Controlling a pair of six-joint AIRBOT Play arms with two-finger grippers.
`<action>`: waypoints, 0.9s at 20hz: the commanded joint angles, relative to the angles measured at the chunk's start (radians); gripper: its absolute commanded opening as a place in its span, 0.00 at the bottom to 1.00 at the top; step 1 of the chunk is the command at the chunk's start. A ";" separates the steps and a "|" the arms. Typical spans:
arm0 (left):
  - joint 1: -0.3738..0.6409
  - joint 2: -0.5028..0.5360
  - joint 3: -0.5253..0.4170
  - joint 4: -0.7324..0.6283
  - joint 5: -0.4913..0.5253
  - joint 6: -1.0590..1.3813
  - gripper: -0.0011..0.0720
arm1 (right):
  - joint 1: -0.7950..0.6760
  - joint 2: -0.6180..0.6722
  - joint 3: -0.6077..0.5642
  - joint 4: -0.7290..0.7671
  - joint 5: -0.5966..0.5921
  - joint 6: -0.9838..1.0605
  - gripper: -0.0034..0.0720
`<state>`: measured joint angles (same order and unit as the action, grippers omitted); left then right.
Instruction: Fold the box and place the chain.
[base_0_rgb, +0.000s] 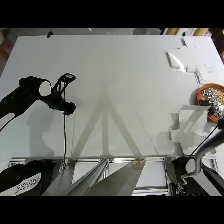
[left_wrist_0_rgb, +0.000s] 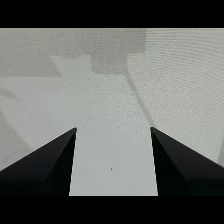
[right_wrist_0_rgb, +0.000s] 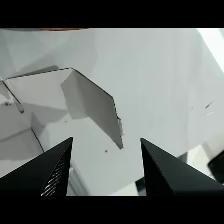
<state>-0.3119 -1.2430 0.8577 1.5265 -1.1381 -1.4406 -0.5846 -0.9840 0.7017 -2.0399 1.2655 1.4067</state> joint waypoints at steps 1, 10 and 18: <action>-0.001 0.001 0.000 0.000 0.000 0.000 0.72 | -0.055 -0.054 0.000 0.000 -0.041 -0.078 0.67; -0.001 0.001 0.000 0.000 0.000 0.000 0.72 | -0.065 -0.177 0.000 0.010 -0.076 -0.107 0.64; 0.000 0.001 0.000 0.000 0.000 0.000 0.72 | -0.082 -0.205 0.000 0.061 -0.035 -0.150 0.11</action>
<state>-0.3119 -1.2430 0.8577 1.5261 -1.1381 -1.4406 -0.6662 -1.1839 0.7021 -2.0136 1.1995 1.2892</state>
